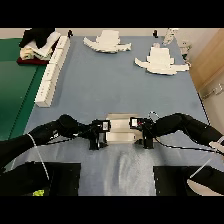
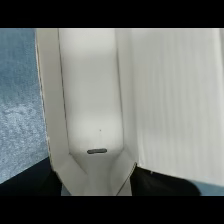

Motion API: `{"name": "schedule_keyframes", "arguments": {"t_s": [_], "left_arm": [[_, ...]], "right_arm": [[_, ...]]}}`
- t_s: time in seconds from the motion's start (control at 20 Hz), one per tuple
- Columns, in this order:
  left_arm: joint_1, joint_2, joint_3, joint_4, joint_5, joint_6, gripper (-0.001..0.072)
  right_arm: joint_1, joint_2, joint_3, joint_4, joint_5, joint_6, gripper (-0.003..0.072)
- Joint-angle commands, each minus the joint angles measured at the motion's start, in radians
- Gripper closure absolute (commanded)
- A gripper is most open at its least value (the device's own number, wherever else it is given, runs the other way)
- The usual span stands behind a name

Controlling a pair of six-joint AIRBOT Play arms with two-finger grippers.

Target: Fold the box.

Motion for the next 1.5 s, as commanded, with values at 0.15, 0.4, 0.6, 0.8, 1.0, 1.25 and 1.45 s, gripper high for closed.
{"name": "schedule_keyframes", "arguments": {"t_s": [0.15, 0.4, 0.6, 0.8, 1.0, 1.25, 1.45], "left_arm": [[-0.01, -0.022, 0.015, -0.01, 0.036, -0.024, 0.0021], [-0.01, -0.035, 0.029, 0.006, 0.035, -0.053, 0.0022], [-0.01, -0.035, 0.029, 0.01, 0.031, -0.053, 0.0084], [-0.029, -0.037, 0.029, 0.029, 0.035, -0.054, 0.0117], [-0.029, -0.037, 0.03, 0.029, 0.032, -0.055, 0.002], [-0.029, -0.039, 0.031, 0.029, 0.034, -0.058, 0.0071], [-0.029, -0.041, 0.034, 0.029, 0.037, -0.065, 0.0181]], "right_arm": [[0.0, 0.0, 0.001, 0.0, 0.002, 0.0, 0.015], [0.0, 0.0, 0.001, 0.0, 0.002, 0.0, 0.0149], [0.0, 0.0, 0.001, 0.001, 0.002, 0.0, 0.0149], [0.0, 0.0, 0.001, 0.0, 0.002, 0.0, 0.0149], [0.0, 0.0, 0.001, 0.0, 0.002, 0.0, 0.0149], [0.0, 0.0, 0.001, 0.001, 0.002, 0.0, 0.015], [0.0, 0.0, 0.001, 0.001, 0.002, 0.0, 0.0149]]}}
